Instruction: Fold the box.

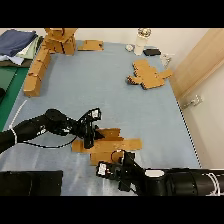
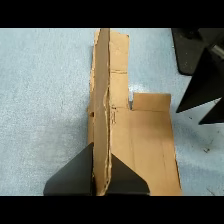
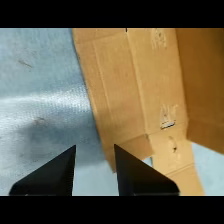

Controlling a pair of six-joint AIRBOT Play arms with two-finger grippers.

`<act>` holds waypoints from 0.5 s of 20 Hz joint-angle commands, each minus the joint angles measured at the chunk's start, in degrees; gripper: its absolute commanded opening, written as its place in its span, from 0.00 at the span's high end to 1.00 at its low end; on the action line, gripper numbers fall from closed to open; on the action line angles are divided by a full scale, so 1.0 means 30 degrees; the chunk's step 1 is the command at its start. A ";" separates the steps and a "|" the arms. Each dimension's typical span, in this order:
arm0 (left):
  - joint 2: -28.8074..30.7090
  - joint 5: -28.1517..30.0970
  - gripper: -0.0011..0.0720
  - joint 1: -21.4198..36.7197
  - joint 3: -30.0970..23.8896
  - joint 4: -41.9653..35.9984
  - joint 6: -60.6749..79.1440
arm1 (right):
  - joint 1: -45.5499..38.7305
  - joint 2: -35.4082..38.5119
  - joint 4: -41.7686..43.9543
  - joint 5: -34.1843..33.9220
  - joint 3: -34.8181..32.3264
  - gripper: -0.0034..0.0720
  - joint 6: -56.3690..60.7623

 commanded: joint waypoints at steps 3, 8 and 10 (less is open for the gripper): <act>-0.0015 -0.0022 0.97 0.0007 0.0015 0.0000 0.0007 | 0.0386 -0.1821 -0.2310 0.0168 -0.0087 0.46 0.0015; -0.0015 -0.0102 0.97 0.0000 0.0015 0.0000 0.0007 | 0.0386 -0.2215 -0.3985 0.0495 -0.0036 0.46 0.0940; -0.0015 -0.0117 0.97 0.0007 0.0015 0.0000 0.0000 | 0.0386 -0.2215 -0.5187 0.0466 0.0058 0.46 0.2637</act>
